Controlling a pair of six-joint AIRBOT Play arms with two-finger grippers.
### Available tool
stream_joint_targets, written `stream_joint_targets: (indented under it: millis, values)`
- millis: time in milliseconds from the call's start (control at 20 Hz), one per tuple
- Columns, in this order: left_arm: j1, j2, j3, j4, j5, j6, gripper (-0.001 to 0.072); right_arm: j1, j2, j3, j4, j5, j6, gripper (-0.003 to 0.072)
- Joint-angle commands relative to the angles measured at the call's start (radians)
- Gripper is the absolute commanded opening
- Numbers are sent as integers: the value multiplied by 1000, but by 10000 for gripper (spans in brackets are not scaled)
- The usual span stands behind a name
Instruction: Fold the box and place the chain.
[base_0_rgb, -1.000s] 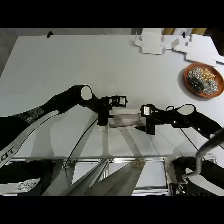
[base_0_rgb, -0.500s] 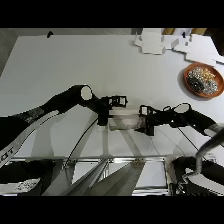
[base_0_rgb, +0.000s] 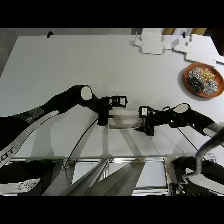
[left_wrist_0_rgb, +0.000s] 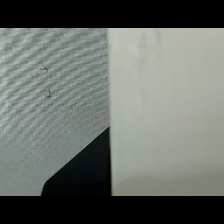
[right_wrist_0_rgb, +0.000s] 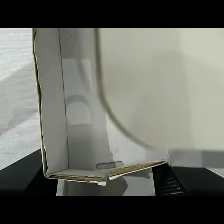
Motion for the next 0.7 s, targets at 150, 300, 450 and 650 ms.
stream_joint_targets:
  millis: [150, 300, 450, 650]
  values:
    - [0, 0, 0, 0, 0, -1, 9, 6, -1, 0, 23, -4, -26, 430]
    - [0, 0, 0, 0, 0, -1, 9, 6, -1, 0, 23, -4, -26, 392]
    - [0, 0, 0, 0, 0, -1, 9, 6, 0, 0, 23, -2, -25, 396]
    - [0, 0, 0, 0, 0, -1, 9, 6, 0, 0, 22, 4, -26, 396]
